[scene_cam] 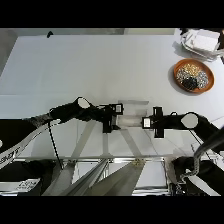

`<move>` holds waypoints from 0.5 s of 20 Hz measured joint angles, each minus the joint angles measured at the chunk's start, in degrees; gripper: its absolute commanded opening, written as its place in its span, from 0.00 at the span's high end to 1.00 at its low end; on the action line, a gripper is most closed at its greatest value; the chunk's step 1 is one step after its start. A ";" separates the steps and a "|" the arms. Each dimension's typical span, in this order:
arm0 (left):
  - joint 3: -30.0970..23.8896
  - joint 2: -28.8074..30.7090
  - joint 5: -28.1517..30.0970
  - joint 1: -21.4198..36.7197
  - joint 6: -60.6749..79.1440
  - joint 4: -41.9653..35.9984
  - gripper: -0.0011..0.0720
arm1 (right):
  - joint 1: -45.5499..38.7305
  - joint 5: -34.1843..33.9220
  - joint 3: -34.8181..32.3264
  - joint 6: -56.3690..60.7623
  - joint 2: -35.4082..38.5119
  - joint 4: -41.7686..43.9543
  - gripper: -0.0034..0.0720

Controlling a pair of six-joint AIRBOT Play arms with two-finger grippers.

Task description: Fold the box and place the chain.

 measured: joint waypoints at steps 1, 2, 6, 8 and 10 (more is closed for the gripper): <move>0.00 0.00 -0.02 0.00 0.02 0.00 0.49 | 0.02 -0.11 0.00 0.00 -0.02 0.50 0.84; 0.00 0.00 -0.02 0.00 0.02 0.00 0.49 | 0.04 -0.22 0.00 0.02 -0.02 1.11 0.84; 0.00 0.00 -0.02 0.02 0.07 0.02 0.49 | 0.04 -0.28 0.00 0.07 -0.20 4.07 0.77; 0.00 0.00 0.00 0.00 0.11 0.09 0.49 | 0.04 0.07 0.00 0.07 -1.07 5.16 0.68; 0.00 0.00 0.00 0.00 0.11 0.09 0.49 | 0.07 0.55 0.02 -0.07 -2.54 6.19 0.50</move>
